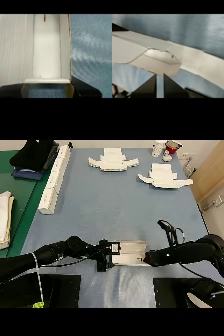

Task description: Fold the box.

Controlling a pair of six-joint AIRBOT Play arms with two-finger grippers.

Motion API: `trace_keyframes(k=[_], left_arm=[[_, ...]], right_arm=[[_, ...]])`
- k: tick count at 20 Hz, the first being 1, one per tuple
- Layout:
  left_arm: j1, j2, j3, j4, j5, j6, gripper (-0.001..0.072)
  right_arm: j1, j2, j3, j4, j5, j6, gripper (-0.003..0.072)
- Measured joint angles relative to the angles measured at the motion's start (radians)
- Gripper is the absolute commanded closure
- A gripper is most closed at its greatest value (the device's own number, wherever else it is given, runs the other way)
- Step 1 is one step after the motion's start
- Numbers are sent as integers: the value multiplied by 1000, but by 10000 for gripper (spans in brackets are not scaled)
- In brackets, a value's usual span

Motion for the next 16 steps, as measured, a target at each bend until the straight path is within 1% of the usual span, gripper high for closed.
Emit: trace_keyframes(k=[1, 3, 5, 7, 11, 16], left_arm=[[0, 0, 0, 0, 0, 0, 297], [0, 0, 0, 0, 0, 0, 297], [0, 0, 0, 0, 0, 0, 297], [0, 0, 0, 0, 0, 0, 297], [0, 0, 0, 0, 0, 0, 297], [0, 0, 0, 0, 0, -1, 297]], right_arm=[[24, -10, -3, 65, 50, 17, 668], [55, -29, 3, 141, 159, 31, 668], [69, -54, 19, 167, 257, 38, 668], [60, -91, 39, 159, 326, 42, 668], [16, -196, 61, 132, 384, 31, 680], [-2, -357, 68, 122, 401, -39, 681]])
